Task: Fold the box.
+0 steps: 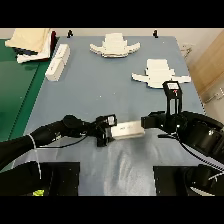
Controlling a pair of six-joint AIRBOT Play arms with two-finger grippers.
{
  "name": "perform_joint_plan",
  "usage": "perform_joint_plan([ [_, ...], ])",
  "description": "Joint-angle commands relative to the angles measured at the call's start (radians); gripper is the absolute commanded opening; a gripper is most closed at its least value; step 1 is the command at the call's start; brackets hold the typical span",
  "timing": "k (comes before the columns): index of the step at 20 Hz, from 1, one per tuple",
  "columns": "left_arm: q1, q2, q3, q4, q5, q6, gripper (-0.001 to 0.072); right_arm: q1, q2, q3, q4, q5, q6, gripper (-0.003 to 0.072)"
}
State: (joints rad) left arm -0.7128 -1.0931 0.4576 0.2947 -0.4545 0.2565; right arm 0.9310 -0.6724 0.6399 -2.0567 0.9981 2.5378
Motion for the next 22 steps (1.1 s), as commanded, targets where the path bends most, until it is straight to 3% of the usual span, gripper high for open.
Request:
perform_joint_plan([
  [1, 0.107, 0.079, 0.005, 0.021, 0.188, -0.220, 0.0348, -0.087, -0.014, 0.006, -0.013, 0.015, 0.080, 0.0002],
  [4, 0.322, 0.144, 0.005, 0.020, 0.400, -0.327, 0.0349, -0.149, -0.014, 0.006, -0.013, 0.014, 0.080, 0.0003],
  [6, 0.492, 0.143, 0.005, 0.021, 0.461, -0.323, 0.0349, -0.175, -0.014, 0.006, -0.014, 0.011, 0.080, 0.0003],
  [9, 0.750, 0.094, 0.019, 0.020, 0.412, -0.320, 0.0349, -0.211, -0.016, 0.006, -0.015, 0.003, 0.079, 0.0003],
  [11, 0.870, 0.026, 0.055, 0.020, 0.366, -0.320, 0.0348, -0.227, -0.029, 0.006, -0.016, -0.004, 0.079, 0.0002],
  [15, 0.975, -0.159, 0.190, 0.020, 0.312, -0.330, 0.0348, -0.241, -0.087, 0.006, -0.010, -0.020, 0.080, 0.0003],
  [19, 0.978, -0.315, 0.333, 0.020, 0.266, -0.336, 0.0349, -0.240, -0.142, 0.006, 0.013, -0.047, 0.080, 0.0003],
  [22, 0.979, -0.380, 0.386, 0.021, 0.264, -0.355, 0.0348, -0.240, -0.163, 0.010, 0.019, -0.059, 0.080, 0.0003],
])
